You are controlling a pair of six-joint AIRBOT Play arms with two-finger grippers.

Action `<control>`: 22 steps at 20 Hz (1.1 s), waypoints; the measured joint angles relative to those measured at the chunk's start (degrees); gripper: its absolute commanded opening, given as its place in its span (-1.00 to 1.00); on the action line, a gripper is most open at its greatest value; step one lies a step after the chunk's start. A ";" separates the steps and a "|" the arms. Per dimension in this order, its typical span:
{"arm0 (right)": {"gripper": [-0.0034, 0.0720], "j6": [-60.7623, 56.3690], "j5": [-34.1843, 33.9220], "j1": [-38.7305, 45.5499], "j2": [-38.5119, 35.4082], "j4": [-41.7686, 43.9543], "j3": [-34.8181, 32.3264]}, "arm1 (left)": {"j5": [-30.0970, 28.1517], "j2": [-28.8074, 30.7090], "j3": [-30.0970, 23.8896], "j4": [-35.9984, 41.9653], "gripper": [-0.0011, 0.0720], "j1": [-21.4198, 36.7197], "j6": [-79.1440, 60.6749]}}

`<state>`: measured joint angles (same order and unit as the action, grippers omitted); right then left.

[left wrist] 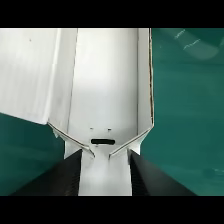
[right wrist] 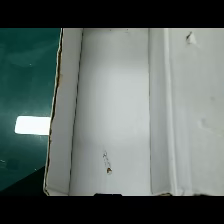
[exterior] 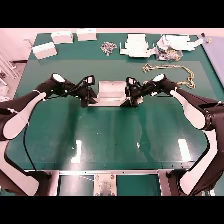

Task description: Fold the box and place the chain.

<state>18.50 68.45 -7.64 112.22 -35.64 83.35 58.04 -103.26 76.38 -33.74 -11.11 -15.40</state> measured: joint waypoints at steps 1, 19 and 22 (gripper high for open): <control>0.43 0.02 0.00 0.00 0.00 0.00 0.00 | 0.02 0.00 -0.02 0.52 0.04 0.02 -0.04; 0.44 -0.09 0.09 0.04 0.00 -0.09 0.00 | -4.11 -0.98 0.02 6.75 1.00 -4.24 -0.22; 0.44 -0.02 0.00 0.04 0.00 0.00 0.00 | -4.33 -1.14 0.00 7.15 0.07 -4.24 -0.13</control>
<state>18.48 68.45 -7.60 112.22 -35.64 83.35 53.71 -104.40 76.38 -26.59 -15.35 -15.53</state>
